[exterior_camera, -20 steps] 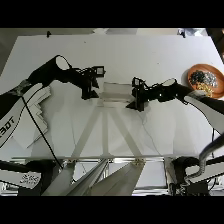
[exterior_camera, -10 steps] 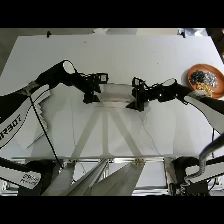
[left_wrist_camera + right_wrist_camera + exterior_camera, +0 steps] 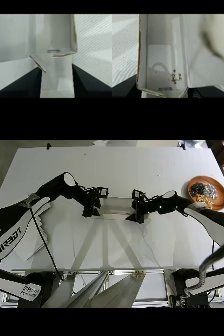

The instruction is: Fold the box and place the chain.

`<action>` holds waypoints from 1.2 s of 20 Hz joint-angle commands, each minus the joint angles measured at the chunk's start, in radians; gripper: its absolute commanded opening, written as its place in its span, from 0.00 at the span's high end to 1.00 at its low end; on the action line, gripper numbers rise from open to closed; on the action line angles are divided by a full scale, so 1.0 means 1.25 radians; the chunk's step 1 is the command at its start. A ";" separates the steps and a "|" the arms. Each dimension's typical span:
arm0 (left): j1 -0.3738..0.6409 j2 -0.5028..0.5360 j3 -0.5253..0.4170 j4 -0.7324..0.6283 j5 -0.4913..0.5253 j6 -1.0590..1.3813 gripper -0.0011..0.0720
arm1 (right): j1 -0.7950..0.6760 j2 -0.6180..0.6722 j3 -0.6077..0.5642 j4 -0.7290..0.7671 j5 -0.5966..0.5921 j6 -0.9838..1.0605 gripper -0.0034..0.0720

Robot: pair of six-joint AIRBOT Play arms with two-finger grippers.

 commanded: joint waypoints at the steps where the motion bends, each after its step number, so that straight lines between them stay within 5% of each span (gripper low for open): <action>1: -0.006 -0.001 0.000 -0.003 -0.005 0.023 0.45 | 0.000 0.000 0.001 0.000 0.000 0.001 0.35; 5: -0.014 -0.001 0.000 -0.019 0.017 0.037 0.46 | 0.000 0.000 0.001 0.000 0.000 0.001 0.35; 8: -0.023 -0.001 0.000 -0.021 0.050 0.036 0.62 | 0.000 0.000 0.001 0.000 0.000 0.001 0.35; 16: -0.031 -0.001 0.000 -0.063 0.062 0.035 0.72 | 0.000 0.000 0.001 0.000 0.000 0.001 0.35; 19: -0.031 -0.001 -0.001 -0.063 0.062 0.032 0.64 | 0.000 0.000 0.001 0.000 0.000 0.001 0.35; 21: -0.031 -0.001 -0.001 -0.063 0.062 0.030 0.43 | 0.000 0.000 0.001 0.000 0.000 0.001 0.35; 24: -0.031 -0.001 -0.001 -0.063 0.062 0.030 0.41 | 0.000 0.000 0.001 0.000 0.000 0.001 0.35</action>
